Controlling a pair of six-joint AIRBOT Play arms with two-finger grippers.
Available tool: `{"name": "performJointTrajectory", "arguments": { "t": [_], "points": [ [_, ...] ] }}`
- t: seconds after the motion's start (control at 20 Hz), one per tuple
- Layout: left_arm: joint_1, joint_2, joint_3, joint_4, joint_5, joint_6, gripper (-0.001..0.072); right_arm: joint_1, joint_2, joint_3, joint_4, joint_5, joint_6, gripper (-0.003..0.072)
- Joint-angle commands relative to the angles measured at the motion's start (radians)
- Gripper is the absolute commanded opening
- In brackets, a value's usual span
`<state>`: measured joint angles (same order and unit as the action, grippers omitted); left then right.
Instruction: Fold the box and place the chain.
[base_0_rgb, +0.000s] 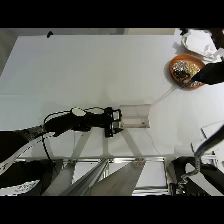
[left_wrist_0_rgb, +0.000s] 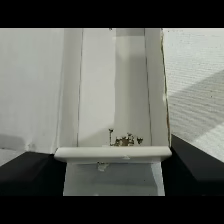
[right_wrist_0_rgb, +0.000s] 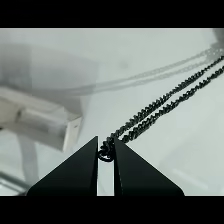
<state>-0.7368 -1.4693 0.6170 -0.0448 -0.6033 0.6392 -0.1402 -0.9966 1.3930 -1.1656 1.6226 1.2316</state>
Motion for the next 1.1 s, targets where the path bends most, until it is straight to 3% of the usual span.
{"name": "performJointTrajectory", "arguments": {
  "t": [0.0,0.5,0.7,1.05],
  "points": [
    [0.000,0.000,0.000,0.000,0.000,0.000,0.0274,0.089,0.094,-0.001,0.016,0.064,0.017,0.0020],
    [0.000,0.000,0.000,0.000,0.000,0.000,0.0274,0.333,0.241,-0.002,0.027,0.063,0.081,0.0020],
    [0.000,0.000,0.000,0.000,0.000,0.000,0.0274,0.454,0.243,-0.013,0.056,-0.024,0.100,0.0020],
    [0.000,0.000,0.000,0.000,0.000,0.000,0.0274,0.584,0.243,-0.192,0.016,-0.141,0.103,0.0020]
  ]
}}
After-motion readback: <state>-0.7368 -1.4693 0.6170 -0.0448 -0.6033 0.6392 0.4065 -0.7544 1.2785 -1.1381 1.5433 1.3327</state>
